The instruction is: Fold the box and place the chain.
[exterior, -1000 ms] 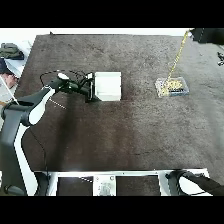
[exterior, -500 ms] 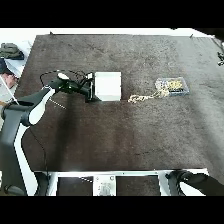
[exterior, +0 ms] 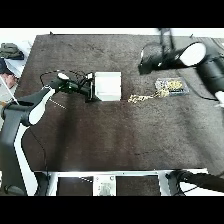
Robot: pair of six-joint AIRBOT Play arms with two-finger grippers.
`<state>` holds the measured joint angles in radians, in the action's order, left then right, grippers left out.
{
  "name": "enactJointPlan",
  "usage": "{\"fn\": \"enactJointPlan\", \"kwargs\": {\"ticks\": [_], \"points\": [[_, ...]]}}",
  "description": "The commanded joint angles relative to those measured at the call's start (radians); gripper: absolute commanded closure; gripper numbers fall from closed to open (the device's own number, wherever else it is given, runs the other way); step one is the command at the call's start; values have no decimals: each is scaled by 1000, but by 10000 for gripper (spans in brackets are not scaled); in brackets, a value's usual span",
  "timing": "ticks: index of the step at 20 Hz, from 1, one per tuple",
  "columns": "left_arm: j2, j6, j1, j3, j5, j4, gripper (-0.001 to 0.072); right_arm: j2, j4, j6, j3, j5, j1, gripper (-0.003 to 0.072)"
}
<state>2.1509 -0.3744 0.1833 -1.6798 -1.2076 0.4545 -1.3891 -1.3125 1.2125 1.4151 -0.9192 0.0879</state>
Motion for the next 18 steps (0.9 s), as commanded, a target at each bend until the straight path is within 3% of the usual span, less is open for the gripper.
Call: {"fn": "enactJointPlan", "kwargs": {"ticks": [1,2,3,4,16,17,18], "points": [[0,0,0,0,0,0,403,-149,-22,-47,-55,-47,-13,448],[0,0,0,0,0,0,403,-187,-23,-51,-55,-46,-13,447],[0,0,0,0,0,0,403,-217,-22,-60,-55,-47,-13,352],[0,0,0,0,0,0,403,-244,-23,-68,-55,-47,-13,325],[0,0,0,0,0,0,403,-341,-31,-69,-61,-60,-14,329],[0,0,0,0,0,0,403,-342,-31,-69,-61,-61,-14,382],[0,0,0,0,0,0,403,-342,-35,-69,-61,-63,-14,381]]}}
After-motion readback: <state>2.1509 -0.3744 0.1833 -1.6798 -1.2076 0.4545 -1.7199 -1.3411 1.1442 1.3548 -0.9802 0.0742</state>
